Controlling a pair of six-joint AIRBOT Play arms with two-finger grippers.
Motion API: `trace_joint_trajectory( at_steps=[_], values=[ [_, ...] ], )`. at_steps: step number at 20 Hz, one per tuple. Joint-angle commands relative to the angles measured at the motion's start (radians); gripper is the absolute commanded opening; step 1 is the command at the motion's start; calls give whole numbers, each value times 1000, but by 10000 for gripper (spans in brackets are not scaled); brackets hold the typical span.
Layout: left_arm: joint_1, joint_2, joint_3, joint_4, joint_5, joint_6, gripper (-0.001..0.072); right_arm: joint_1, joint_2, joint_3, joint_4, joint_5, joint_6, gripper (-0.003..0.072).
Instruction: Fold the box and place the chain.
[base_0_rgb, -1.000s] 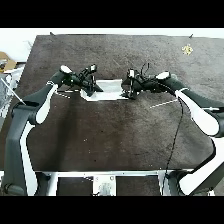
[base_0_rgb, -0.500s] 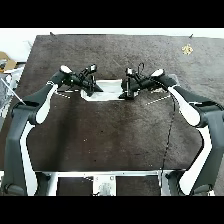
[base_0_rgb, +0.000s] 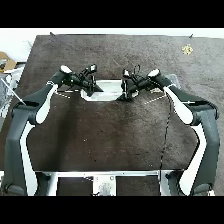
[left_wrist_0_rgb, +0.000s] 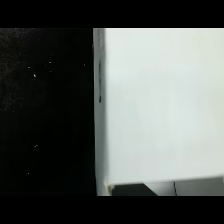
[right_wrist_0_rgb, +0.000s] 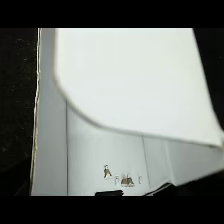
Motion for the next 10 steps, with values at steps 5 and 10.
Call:
trace_joint_trajectory(
  at_steps=[5,10],
  values=[
    [0,-1,0,0,1,0,11,4,-10,8,-2,-21,-3,669],
    [0,-1,0,0,1,0,11,5,-10,8,-15,-21,-2,666]
  ],
)
